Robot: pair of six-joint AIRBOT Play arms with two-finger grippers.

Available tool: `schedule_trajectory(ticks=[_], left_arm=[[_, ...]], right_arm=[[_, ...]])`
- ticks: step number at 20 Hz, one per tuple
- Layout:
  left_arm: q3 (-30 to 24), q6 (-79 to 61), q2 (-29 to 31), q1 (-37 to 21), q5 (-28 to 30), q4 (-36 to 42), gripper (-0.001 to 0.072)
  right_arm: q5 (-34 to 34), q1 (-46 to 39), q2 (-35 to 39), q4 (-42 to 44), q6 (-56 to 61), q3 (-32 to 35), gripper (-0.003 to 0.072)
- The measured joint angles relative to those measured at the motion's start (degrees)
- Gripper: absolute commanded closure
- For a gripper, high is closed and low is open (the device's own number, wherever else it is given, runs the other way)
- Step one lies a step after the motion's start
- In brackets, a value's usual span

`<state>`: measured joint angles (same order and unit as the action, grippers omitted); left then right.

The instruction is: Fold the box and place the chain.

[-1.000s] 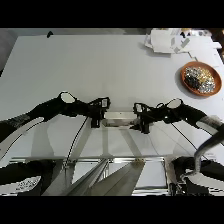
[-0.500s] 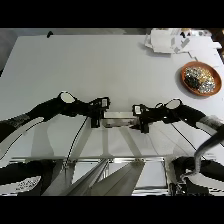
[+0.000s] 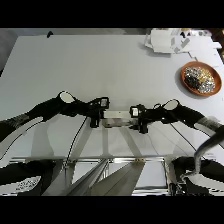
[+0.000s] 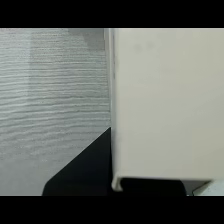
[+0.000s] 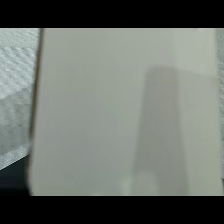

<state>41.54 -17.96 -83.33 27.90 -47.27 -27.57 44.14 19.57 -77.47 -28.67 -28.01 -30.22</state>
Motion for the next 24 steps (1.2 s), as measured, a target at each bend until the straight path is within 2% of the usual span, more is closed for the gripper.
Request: schedule_trajectory(ticks=[12,14,17,22,23,24], left_arm=[[0.0,0.0,0.0,0.0,0.1,0.0,0.07],[0.0,0.0,0.0,0.0,0.1,0.0,0.07],[0.0,0.0,0.0,0.0,0.1,0.1,0.07],[0.0,0.0,0.0,0.0,0.1,0.1,0.07],[0.0,0.0,0.0,0.0,0.1,0.1,0.07],[0.0,0.0,0.0,0.0,0.1,0.1,0.07]], right_arm=[[0.5,0.0,0.0,0.0,0.1,0.0,0.0386],[0.9,0.0,0.0,0.0,0.1,0.0,0.0323],[1.4,0.0,0.0,0.0,0.1,0.0,0.0397],[2.1,0.0,-0.1,0.0,0.1,0.0,0.039],[2.4,0.0,-0.1,0.0,0.1,0.0,0.0385],[2.5,0.0,-0.1,0.1,0.1,0.0,0.0322]])
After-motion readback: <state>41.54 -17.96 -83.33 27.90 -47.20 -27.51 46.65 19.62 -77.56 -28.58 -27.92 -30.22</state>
